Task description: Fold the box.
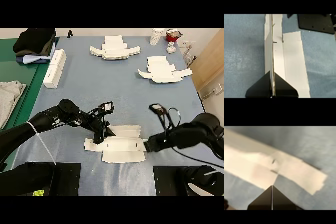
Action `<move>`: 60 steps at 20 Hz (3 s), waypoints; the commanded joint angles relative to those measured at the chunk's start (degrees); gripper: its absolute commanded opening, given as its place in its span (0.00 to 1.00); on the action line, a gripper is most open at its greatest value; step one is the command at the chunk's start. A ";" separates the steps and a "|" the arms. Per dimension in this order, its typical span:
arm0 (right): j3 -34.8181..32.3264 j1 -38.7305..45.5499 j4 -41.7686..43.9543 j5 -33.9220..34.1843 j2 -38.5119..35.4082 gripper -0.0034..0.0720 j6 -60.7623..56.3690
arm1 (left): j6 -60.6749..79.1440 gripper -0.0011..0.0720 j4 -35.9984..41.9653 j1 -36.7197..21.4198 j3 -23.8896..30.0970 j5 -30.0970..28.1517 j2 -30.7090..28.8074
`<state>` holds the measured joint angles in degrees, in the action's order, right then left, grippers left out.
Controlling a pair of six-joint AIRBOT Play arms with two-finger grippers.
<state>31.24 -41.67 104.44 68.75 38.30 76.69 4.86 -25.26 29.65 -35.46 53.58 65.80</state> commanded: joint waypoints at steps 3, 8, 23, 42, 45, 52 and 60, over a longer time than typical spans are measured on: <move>-4.72 -24.72 -5.46 -10.05 -0.76 0.48 1.01 | 0.02 0.03 -0.02 0.02 0.00 0.00 0.02; -4.92 -30.34 -19.47 -14.73 8.44 0.94 0.98 | 0.02 0.03 -0.02 0.02 0.00 0.00 0.02; 2.56 -30.08 -33.33 -6.32 11.98 0.94 -15.21 | 0.02 0.03 -0.02 0.02 -0.02 0.00 0.02; 0.42 -8.90 -15.32 -15.13 7.67 1.00 31.47 | 0.04 0.03 -0.02 0.02 -0.02 0.00 0.02; -1.68 0.50 -0.22 -18.36 7.69 1.00 54.55 | 0.02 0.03 -0.02 0.02 0.00 0.00 0.02; -4.17 16.35 19.19 -15.30 7.96 1.00 79.47 | 0.02 0.03 -0.02 0.02 -0.02 0.00 0.02; -5.27 16.79 22.14 -12.50 10.19 1.00 84.32 | 0.02 0.03 -0.02 0.02 0.00 0.00 0.02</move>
<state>26.72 -25.28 123.68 55.40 47.33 157.53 4.86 -25.28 29.65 -35.46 53.65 65.80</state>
